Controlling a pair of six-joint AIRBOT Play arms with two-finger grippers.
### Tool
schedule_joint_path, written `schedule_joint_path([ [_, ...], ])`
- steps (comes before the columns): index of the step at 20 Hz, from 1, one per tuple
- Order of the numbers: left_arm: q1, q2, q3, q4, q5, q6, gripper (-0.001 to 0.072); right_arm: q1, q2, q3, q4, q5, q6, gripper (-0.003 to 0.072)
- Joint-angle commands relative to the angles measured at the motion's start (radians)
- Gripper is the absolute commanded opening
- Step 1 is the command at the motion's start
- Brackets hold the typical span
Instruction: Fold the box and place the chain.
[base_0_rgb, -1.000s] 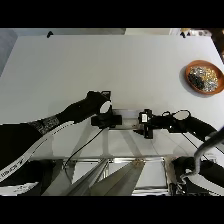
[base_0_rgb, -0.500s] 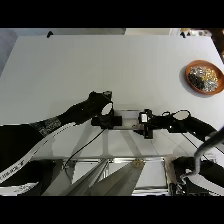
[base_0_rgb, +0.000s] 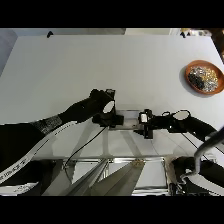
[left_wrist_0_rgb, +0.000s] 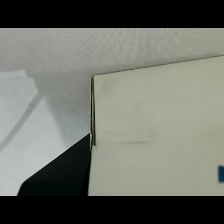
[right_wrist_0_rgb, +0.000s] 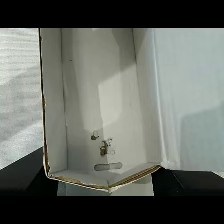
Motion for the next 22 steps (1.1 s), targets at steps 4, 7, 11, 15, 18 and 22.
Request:
schedule_joint_path([
  [4, -0.006, -0.029, 0.005, -0.007, -0.012, -0.001, 0.0026, 0.000, 0.001, 0.000, 0.000, 0.000, 0.000, 0.0340],
  [7, -0.006, -0.029, 0.005, -0.007, -0.012, -0.008, 0.0004, 0.000, 0.001, 0.000, 0.000, 0.000, 0.000, 0.0340],
  [11, -0.006, -0.029, 0.005, -0.007, -0.011, -0.043, 0.0004, 0.000, 0.001, 0.000, 0.000, 0.000, 0.000, 0.0340],
  [15, -0.001, -0.017, 0.006, -0.014, -0.026, 0.010, 0.0273, 0.000, 0.001, 0.000, 0.000, 0.000, 0.000, 0.0340],
  [18, 0.018, 0.036, 0.006, 0.002, -0.066, 0.135, 0.0348, 0.000, 0.001, 0.000, 0.000, 0.000, 0.000, 0.0340],
  [22, 0.078, 0.155, 0.006, 0.003, -0.121, 0.286, 0.0348, 0.000, 0.001, 0.000, 0.000, 0.000, 0.000, 0.0340],
])
